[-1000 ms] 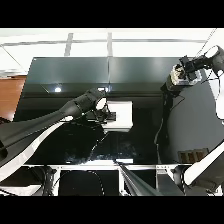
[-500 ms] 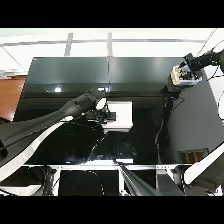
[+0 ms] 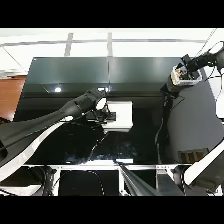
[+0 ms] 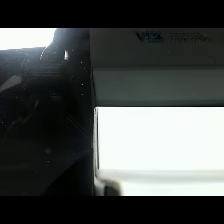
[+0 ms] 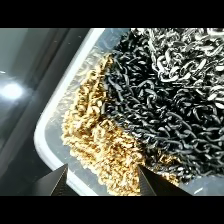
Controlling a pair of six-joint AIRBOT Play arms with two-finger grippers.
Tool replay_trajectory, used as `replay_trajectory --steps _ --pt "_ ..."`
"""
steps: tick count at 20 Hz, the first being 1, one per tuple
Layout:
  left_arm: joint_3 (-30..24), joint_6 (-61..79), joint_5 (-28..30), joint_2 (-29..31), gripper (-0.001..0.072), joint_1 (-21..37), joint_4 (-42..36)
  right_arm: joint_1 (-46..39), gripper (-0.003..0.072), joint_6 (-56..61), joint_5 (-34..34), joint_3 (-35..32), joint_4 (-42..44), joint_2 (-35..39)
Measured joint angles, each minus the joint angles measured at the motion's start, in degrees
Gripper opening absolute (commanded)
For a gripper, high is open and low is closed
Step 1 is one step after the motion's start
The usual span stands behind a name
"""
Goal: Fold the box and place the chain.
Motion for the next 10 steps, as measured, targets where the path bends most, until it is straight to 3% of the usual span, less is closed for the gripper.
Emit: replay_trajectory --steps 3,4,6,7,10 --pt "0.00 0.00 0.00 0.00 0.0026 0.00 0.00 0.39 0.0498 0.20 -0.31 0.00 -0.42 -0.98" --pt "0.00 0.00 0.00 -0.02 0.0027 0.00 0.00 0.55 0.0401 0.17 -0.37 0.04 -0.35 -1.29" --pt "0.00 0.00 0.00 -0.02 0.0027 0.00 0.02 0.76 0.0043 -0.35 -0.68 0.00 -0.26 -1.81" --pt "0.00 0.00 0.00 0.00 0.0027 0.00 0.02 0.81 0.0011 -0.94 -0.66 0.04 -0.35 -1.88" --pt "0.00 0.00 0.00 0.00 0.0027 0.00 0.02 0.79 0.0011 -4.61 -0.37 -0.02 -0.70 -1.33"
